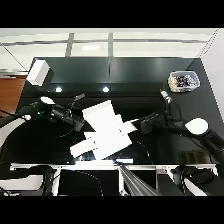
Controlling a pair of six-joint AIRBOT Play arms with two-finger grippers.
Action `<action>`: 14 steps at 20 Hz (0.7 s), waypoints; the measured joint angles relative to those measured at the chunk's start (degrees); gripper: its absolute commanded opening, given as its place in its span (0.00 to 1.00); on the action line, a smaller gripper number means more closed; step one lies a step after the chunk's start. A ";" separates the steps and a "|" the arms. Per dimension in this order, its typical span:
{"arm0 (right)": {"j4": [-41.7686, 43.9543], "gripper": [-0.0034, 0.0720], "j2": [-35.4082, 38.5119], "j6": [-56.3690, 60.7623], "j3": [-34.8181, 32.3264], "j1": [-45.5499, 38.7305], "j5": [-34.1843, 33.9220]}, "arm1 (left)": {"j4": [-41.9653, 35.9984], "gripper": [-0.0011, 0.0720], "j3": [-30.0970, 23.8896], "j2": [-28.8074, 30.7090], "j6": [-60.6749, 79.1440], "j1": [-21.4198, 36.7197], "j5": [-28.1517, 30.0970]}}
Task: Fold the box and place the chain.
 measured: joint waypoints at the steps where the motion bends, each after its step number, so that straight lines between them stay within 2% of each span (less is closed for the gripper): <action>1: -3.50 0.92 0.00 0.15 2.08 -2.54 2.58 | 0.20 0.05 0.11 0.48 1.09 -0.33 0.57; 4: -15.50 0.92 0.00 0.31 7.87 -9.05 9.75 | 0.66 0.05 0.28 3.39 4.85 -2.97 4.42; 8: -30.60 0.92 0.00 -3.50 11.34 -12.68 16.09 | 2.47 0.05 0.22 8.96 13.42 -11.30 16.76; 10: -33.99 0.92 0.00 -6.16 11.91 -12.63 17.75 | 3.15 0.05 0.28 10.16 18.01 -15.43 22.86; 14: -34.36 0.91 0.00 -10.97 11.04 -9.51 18.69 | 5.62 0.05 0.28 10.56 23.10 -23.15 30.38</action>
